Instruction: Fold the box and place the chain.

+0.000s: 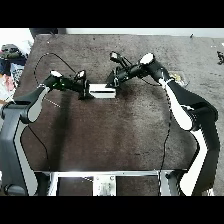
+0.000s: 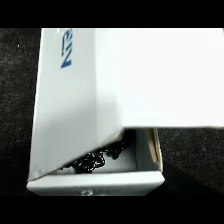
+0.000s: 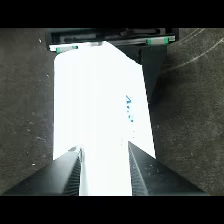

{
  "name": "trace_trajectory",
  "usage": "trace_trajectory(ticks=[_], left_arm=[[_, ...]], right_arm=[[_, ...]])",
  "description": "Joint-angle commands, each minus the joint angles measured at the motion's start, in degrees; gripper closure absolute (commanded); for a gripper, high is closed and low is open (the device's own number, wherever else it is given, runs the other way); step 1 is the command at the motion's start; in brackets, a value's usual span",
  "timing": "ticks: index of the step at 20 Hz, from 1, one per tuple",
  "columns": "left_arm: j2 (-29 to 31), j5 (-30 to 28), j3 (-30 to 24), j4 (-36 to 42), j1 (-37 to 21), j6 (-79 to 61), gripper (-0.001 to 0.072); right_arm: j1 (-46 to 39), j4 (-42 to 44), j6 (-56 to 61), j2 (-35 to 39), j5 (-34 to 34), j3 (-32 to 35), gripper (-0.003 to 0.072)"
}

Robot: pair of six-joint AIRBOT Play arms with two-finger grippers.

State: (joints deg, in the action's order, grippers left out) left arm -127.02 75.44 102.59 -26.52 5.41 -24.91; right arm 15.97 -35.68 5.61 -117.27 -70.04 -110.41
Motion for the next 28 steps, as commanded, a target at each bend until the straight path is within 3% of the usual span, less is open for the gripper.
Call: trace_trajectory(ticks=[1,8,13,18,22,24,27,28], left_arm=[[0.02,0.00,0.02,-0.02,0.02,-0.02,0.0342],[0.02,0.00,0.02,-0.02,0.02,-0.02,0.0342],[0.02,0.00,0.02,-0.02,0.02,-0.02,0.0342],[0.02,0.00,0.02,-0.02,0.02,-0.02,0.0342],[0.02,0.00,0.02,-0.02,0.02,-0.02,0.0342],[0.02,0.00,0.02,-0.02,0.02,-0.02,0.0342],[0.02,0.00,0.02,-0.02,0.02,-0.02,0.0343],[0.02,0.00,0.02,-0.02,0.02,-0.02,0.0342]], right_arm=[[0.74,-0.09,-0.70,0.04,0.39,-0.07,0.0372],[2.29,-1.07,-0.90,-0.02,4.98,-0.04,0.0370],[2.29,-1.05,-1.14,-0.02,3.74,0.00,0.0369],[2.29,-1.18,1.01,-0.02,-2.84,0.00,0.0370],[2.29,-1.20,1.46,-0.50,0.98,0.13,0.0369],[2.43,-1.20,1.46,-1.09,3.04,0.13,0.0199],[2.67,-1.22,1.46,-1.92,3.69,0.13,0.0210],[2.67,-1.18,1.46,-1.97,4.68,0.13,0.0249]])
